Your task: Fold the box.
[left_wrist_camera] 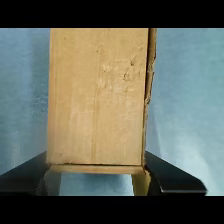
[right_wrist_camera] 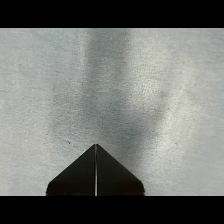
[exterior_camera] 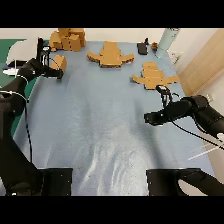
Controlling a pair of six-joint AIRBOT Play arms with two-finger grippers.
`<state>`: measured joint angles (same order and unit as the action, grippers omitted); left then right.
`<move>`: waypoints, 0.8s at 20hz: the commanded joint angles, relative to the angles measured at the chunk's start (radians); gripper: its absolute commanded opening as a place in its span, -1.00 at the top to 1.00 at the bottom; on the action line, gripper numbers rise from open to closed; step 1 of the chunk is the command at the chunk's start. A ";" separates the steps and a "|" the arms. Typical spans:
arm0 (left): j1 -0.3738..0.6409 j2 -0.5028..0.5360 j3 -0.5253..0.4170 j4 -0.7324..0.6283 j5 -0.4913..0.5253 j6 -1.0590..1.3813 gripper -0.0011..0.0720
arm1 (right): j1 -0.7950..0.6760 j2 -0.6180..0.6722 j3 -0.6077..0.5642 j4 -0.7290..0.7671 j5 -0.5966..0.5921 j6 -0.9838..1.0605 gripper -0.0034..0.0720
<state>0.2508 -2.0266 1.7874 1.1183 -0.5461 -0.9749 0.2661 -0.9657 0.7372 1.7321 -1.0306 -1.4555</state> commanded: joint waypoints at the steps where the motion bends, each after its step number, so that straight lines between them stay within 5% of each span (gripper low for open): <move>1: 0.014 -0.094 0.081 0.049 0.007 -0.056 -0.20 | 0.000 -0.001 0.001 0.000 0.000 0.000 0.89; 16: 0.019 -0.101 0.081 0.049 0.023 -0.059 -0.20 | 0.000 -0.001 0.001 0.000 0.000 0.000 0.89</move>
<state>0.2687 -2.1269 1.8679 1.1656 -0.5026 -1.0325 0.2661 -0.9657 0.7372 1.7317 -1.0306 -1.4555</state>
